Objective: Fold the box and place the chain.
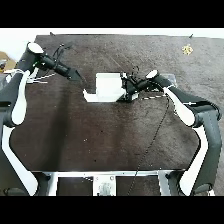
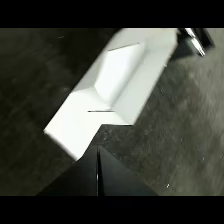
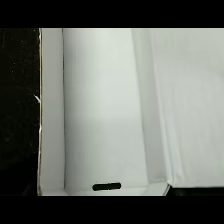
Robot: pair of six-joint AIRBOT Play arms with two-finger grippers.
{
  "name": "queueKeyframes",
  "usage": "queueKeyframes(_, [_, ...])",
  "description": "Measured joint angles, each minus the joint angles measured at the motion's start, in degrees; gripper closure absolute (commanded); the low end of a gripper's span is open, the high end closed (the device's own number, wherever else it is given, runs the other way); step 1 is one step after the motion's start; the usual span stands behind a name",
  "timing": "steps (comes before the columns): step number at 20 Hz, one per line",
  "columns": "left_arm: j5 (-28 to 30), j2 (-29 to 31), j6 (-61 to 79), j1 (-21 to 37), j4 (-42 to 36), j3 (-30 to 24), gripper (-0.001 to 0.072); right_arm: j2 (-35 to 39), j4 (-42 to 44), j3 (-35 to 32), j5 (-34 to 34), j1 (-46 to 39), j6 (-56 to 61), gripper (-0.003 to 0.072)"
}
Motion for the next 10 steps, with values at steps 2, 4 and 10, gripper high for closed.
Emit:
queueKeyframes(2, [1.6, 0.0, -4.8, 2.1, -0.2, -2.9, 0.0699, 0.0, 0.0, 0.0, 0.0, 0.0, 0.0, 0.0179])
queueKeyframes(4, [2.4, 0.0, -7.4, 2.8, -0.5, -5.8, 0.0699, 0.0, 0.0, 0.0, 0.0, 0.0, 0.0, 0.0179])
queueKeyframes(10, [8.1, 0.0, -8.3, 3.5, -5.1, -17.5, 0.0701, 0.0, 0.0, 0.0, 0.0, 0.0, 0.0, 0.0179])
